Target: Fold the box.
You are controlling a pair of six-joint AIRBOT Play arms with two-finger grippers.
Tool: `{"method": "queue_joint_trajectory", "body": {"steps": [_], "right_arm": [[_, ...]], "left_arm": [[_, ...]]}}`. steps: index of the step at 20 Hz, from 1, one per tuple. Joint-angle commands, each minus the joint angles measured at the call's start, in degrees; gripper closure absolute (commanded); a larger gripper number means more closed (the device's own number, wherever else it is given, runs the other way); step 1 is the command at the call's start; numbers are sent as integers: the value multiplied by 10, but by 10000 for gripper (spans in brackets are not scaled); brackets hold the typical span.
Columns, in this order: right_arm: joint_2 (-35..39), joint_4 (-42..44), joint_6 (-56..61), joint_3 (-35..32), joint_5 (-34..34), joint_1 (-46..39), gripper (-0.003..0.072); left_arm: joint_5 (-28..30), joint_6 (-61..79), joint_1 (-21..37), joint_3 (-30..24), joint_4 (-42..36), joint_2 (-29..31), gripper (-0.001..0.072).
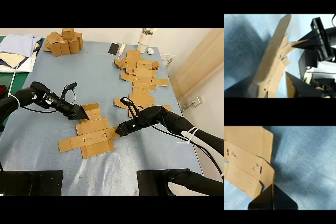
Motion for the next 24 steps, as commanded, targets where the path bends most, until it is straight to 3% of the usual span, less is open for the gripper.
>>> {"method": "queue_joint_trajectory", "body": {"steps": [1, 9, 10, 11, 21, 22, 24], "right_arm": [[0, 0, 1, 0, 1, 1, 685], [0, -1, 5, 0, 4, 1, 685], [0, -1, 5, 0, 4, 1, 685], [0, -1, 5, 0, 4, 1, 685], [0, -3, 5, 0, 2, 1, 685], [0, -4, 5, 0, 2, 1, 685], [0, -4, 5, 0, 2, 1, 684]], "left_arm": [[-32, 26, 5, 0, -11, -6, 287], [-36, 56, -3, 0, -21, -32, 290], [-32, 59, -3, 0, -26, -32, 412], [-28, 70, -3, 0, -31, -32, 472], [-5, 76, -3, 0, -42, -33, 479], [-9, 85, -3, 0, -42, -33, 695], [-15, 101, -3, 0, -41, -33, 696]]}}
